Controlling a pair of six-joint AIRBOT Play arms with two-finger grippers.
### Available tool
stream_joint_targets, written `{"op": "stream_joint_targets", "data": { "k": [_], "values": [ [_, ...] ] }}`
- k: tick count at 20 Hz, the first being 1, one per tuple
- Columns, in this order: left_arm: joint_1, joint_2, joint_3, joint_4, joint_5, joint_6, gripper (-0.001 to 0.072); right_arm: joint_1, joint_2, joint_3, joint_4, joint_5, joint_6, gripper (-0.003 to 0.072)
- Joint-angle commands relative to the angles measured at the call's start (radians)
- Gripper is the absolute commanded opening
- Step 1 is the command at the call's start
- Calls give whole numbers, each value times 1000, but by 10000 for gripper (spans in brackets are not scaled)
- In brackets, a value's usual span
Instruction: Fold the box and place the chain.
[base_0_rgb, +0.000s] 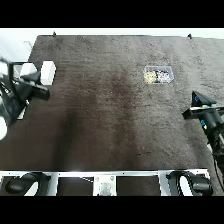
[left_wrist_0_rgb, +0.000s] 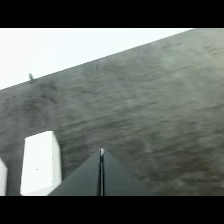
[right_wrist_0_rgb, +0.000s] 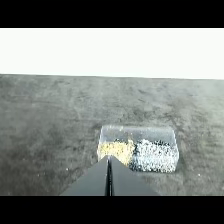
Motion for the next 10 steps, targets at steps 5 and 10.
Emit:
{"op": "stream_joint_targets", "data": {
  "k": [5,10],
  "values": [
    [-130,154,-278,0,155,-27,13,-37,140,-132,-31,66,2,12],
    [-130,156,-349,1,220,-42,17,-37,140,-138,-32,68,-1,12]
  ]
}}
